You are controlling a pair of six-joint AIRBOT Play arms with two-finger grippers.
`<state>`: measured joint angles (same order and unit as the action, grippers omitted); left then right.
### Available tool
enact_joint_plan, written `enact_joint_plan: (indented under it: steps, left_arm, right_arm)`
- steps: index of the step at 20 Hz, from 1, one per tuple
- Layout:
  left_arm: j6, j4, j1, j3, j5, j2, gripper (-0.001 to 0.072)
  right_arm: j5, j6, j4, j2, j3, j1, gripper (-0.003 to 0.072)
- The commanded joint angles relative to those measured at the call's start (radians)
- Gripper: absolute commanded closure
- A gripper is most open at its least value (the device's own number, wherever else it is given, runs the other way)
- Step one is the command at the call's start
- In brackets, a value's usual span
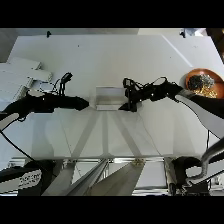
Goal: Fold the box and place the chain.
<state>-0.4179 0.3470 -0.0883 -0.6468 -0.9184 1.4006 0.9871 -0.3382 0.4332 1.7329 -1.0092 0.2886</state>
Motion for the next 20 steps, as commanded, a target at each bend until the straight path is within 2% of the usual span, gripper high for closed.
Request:
enact_joint_plan:
  steps: [1, 3, 5, 16, 18, 20]
  left_arm:
    - [-0.033, -0.071, 0.001, 0.0, -0.006, -0.001, 0.0593]
    - [-0.033, -0.089, 0.001, 0.0, -0.006, -0.001, 0.0591]
    - [-0.033, -0.092, 0.001, 0.0, -0.006, -0.001, 0.049]
    - [0.006, -0.145, 0.003, 0.001, -0.055, 0.0, 0.0428]
    - [0.023, -0.146, 0.004, 0.0, -0.054, 0.001, 0.0352]
    - [0.03, -0.147, 0.01, 0.0, -0.054, 0.001, 0.0352]
  right_arm:
    - [0.0, 0.0, 0.0, 0.0, -0.001, 0.0, 0.0169]
    - [0.0, 0.0, 0.0, 0.0, -0.001, 0.0, 0.0169]
    - [0.0, 0.0, 0.0, 0.0, -0.001, 0.0, 0.0169]
    - [0.0, 0.0, 0.0, 0.0, -0.001, 0.0, 0.0169]
    - [0.0, 0.0, 0.0, 0.0, -0.001, 0.0, 0.0169]
    - [0.0, 0.0, 0.0, 0.0, -0.001, 0.0, 0.0169]
